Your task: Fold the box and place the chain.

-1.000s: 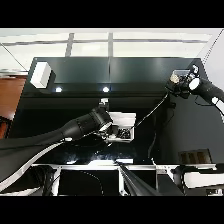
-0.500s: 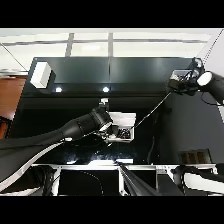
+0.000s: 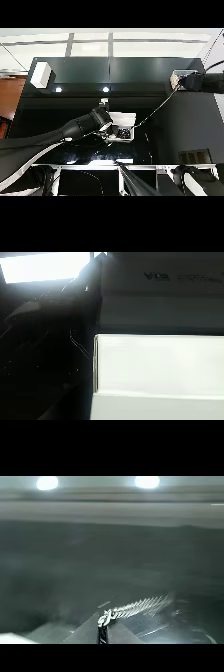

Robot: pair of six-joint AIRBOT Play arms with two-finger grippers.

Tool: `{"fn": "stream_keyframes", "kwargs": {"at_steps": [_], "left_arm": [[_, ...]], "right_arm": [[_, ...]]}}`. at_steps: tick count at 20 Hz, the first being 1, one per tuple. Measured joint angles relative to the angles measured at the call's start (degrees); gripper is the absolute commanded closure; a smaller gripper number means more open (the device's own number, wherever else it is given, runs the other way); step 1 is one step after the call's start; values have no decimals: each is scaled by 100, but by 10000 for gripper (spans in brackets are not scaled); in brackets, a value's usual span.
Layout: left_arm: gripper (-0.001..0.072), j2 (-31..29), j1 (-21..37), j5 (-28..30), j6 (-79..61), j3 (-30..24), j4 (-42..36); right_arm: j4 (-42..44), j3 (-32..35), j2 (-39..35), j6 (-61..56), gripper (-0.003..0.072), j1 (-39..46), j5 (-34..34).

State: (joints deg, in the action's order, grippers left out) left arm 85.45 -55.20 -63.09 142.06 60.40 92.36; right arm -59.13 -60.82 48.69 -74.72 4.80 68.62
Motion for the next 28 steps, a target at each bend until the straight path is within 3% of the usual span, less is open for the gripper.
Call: {"fn": "stream_keyframes", "kwargs": {"at_steps": [3, 6, 11, 15, 16, 17, 18, 23, 28], "left_arm": [[680, 0, 0, -4, 0, 0, 0], [680, 0, 0, -7, 0, -2, -2], [680, 0, 0, -11, 2, 0, -2], [679, 0, 0, -20, 2, 0, -2], [679, 0, 0, -28, 2, 0, -2], [680, 0, 0, -28, 2, 0, -2], [680, 0, 0, -28, 2, 0, -2], [680, 0, -2, -26, 2, 0, -2], [680, 0, 0, -17, 2, 0, 0]], "right_arm": [[636, 114, -352, 319, 650, -319, 852], [1191, 450, -481, 468, 650, -1012, 1161], [1567, 1082, -411, 474, 650, -2253, 522], [1661, 1405, -125, 424, 649, -2717, -76], [1674, 1449, -33, 422, 613, -2765, -149], [1685, 1478, 48, 415, 402, -2800, -205], [1685, 1497, 120, 404, 335, -2828, -240], [1569, 1537, 251, 470, 333, -2618, -55], [1145, 1661, -15, 890, 334, -1554, 710]]}}
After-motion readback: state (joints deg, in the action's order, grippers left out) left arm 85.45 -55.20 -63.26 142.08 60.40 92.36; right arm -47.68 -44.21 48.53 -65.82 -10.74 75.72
